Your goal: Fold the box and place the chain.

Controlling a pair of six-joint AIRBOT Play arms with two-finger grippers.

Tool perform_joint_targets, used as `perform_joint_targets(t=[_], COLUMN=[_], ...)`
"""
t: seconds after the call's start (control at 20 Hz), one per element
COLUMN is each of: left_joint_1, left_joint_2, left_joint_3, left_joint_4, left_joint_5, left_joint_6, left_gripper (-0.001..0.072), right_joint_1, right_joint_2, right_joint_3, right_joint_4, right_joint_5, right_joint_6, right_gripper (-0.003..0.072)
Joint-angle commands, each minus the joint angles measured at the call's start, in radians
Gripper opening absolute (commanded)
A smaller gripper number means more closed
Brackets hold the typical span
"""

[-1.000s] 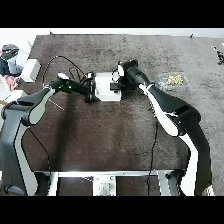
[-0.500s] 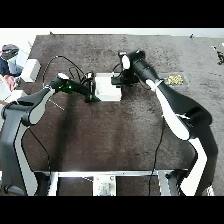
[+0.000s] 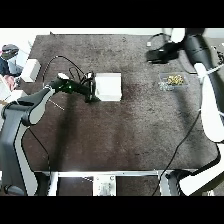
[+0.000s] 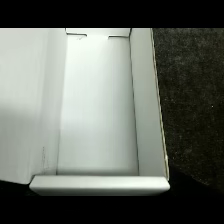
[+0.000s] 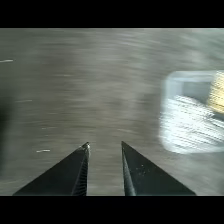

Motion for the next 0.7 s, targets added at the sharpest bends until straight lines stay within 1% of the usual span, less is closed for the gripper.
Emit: perform_joint_targets(t=[0.0,0.1,0.2,0.35,0.65], left_joint_1=[0.0,0.0,0.0,0.0,0.0], left_joint_2=[0.0,0.0,0.0,0.0,0.0], left_joint_3=[0.0,0.0,0.0,0.0,0.0], left_joint_4=[0.0,0.001,0.0,0.0,0.0], left_joint_5=[0.0,0.0,0.0,0.0,0.0], left_joint_6=[0.0,0.0,0.0,0.0,0.0], left_gripper=[0.0418,0.0418,0.0418,0.0418,0.0418], right_joint_1=[-0.165,-0.216,-0.239,-0.242,-0.242], right_joint_2=[-0.001,-0.039,-0.084,-0.146,-0.232], right_joint_3=[-0.04,-0.056,-0.064,-0.064,-0.064], right_joint_4=[0.058,0.09,0.107,0.12,0.167], right_joint_5=[0.003,0.002,-0.01,-0.038,-0.037], right_joint_6=[-0.036,-0.061,-0.095,-0.14,-0.164], right_gripper=[0.0237,0.0236,0.0217,0.0218,0.0217])
